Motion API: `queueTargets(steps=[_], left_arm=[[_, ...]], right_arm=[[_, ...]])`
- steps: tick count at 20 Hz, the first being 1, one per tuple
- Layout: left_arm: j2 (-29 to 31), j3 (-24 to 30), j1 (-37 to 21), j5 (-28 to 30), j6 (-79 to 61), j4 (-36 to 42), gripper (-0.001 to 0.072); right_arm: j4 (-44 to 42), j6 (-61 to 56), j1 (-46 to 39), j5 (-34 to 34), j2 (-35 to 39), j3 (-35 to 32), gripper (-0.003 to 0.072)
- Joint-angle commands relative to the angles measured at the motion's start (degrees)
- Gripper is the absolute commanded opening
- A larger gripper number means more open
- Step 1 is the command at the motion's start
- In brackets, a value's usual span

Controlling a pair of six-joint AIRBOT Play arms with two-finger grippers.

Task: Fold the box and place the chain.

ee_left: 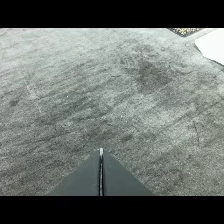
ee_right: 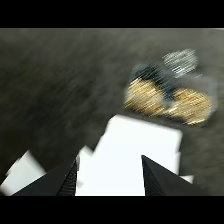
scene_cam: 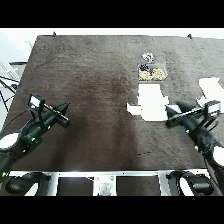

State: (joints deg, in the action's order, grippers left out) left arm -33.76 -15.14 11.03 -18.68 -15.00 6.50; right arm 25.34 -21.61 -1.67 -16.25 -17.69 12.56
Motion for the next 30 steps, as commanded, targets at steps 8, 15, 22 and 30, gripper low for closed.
queueTargets(steps=[8,15,22,30], left_arm=[[0.0,0.0,0.0,0.0,0.0,0.0,0.0021],[0.0,0.0,0.0,0.0,0.0,0.0,0.0021],[0.0,0.0,0.0,0.0,0.0,0.0,0.0021],[0.0,0.0,0.0,0.0,0.0,0.0,0.0021]], right_arm=[[9.0,-22.9,-32.7,-28.8,-39.5,27.6,0.0517],[27.0,-36.0,-46.8,-66.5,-66.7,59.2,0.0547],[29.0,-32.7,-44.1,-75.2,-85.4,80.1,0.0546],[29.2,-27.3,-41.4,-75.6,-95.8,84.4,0.0534]])
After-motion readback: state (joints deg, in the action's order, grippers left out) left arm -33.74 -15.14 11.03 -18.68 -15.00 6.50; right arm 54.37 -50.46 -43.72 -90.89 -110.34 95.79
